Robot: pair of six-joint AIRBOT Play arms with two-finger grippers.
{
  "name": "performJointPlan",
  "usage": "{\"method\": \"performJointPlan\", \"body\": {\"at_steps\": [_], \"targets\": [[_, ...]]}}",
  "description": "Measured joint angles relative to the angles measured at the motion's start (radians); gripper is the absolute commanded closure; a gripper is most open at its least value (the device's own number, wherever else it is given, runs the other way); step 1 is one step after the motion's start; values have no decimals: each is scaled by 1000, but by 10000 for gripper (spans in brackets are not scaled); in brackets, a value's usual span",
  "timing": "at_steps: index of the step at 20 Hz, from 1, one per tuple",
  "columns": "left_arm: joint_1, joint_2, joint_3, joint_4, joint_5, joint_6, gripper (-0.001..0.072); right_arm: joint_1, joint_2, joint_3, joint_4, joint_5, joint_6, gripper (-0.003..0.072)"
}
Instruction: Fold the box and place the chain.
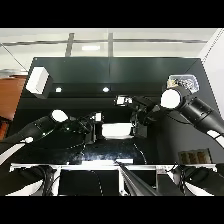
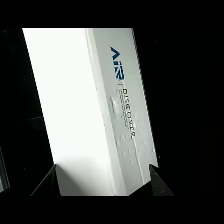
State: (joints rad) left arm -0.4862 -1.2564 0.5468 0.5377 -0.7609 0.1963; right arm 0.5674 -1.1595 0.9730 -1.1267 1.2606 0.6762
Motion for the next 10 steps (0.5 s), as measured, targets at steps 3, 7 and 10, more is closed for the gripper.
{"method": "performJointPlan", "body": {"at_steps": [3, 7, 10], "targets": [[0, 0, 0, 0, 0, 0, 321, 5, -19, -2, 6, -3, -3, -16], [0, 0, 0, 0, 0, 0, 321, 11, -47, -3, 0, -23, -4, -16], [0, 0, 0, 0, 1, 0, 321, 13, -58, -3, -8, -29, -5, -17]]}}
